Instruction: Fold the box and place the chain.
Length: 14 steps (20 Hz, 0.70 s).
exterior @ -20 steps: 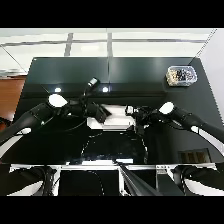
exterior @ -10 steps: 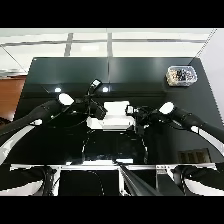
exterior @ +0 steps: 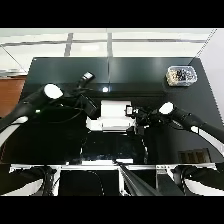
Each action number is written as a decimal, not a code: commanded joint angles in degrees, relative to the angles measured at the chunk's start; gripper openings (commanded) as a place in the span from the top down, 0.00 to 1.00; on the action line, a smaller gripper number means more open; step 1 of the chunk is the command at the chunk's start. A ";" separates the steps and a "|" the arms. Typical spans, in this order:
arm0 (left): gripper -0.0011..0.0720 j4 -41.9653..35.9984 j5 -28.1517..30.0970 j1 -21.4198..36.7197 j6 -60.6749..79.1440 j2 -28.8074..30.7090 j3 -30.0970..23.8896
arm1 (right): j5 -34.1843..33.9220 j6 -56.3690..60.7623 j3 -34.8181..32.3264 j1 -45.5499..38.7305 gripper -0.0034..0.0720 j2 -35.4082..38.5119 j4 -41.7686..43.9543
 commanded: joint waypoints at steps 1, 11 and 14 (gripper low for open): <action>0.96 3.98 0.33 1.40 -5.31 9.94 -3.08 | -0.17 0.02 0.07 0.02 0.70 0.00 0.02; 0.01 -1.16 -0.11 -1.84 42.38 9.25 -11.63 | -0.17 0.02 0.07 0.02 0.70 0.00 0.02; 0.01 4.22 2.73 -4.59 45.86 6.60 -10.64 | -0.17 0.02 0.07 0.02 0.70 0.00 0.02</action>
